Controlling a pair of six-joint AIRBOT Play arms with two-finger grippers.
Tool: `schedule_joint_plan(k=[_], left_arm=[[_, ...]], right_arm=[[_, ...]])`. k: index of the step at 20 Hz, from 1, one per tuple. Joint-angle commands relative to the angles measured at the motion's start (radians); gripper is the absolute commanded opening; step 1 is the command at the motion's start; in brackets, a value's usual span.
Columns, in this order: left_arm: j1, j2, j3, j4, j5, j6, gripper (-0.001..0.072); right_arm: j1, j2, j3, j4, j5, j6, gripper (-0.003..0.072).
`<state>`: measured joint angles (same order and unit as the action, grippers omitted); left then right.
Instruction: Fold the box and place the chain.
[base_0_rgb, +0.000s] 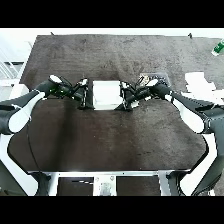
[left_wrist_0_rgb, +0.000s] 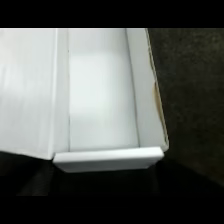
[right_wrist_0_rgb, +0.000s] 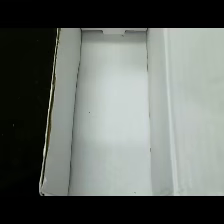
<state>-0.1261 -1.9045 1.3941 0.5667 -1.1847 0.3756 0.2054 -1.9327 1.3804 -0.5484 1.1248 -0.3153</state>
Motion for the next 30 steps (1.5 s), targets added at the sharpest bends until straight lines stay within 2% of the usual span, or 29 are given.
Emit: schedule_joint_plan(k=[1, 8, 15, 30], left_arm=[[-0.002, 0.000, 0.000, 0.000, 0.041, 0.002, 0.0709], [-0.006, -0.042, 0.004, -0.079, 0.023, 0.026, 0.0708], [-0.006, -0.043, 0.028, -0.014, 0.016, 0.025, 0.0708], [-0.054, -0.043, 0.029, -0.013, 0.029, -0.002, 0.0708]], right_arm=[[0.001, 0.001, 0.000, -0.001, 0.002, 0.000, 0.0552], [0.001, 0.001, 0.000, -0.001, 0.002, 0.000, 0.0552], [0.001, 0.001, 0.000, -0.002, 0.002, 0.000, 0.0552], [0.001, 0.001, 0.000, -0.001, 0.002, 0.000, 0.0552]])
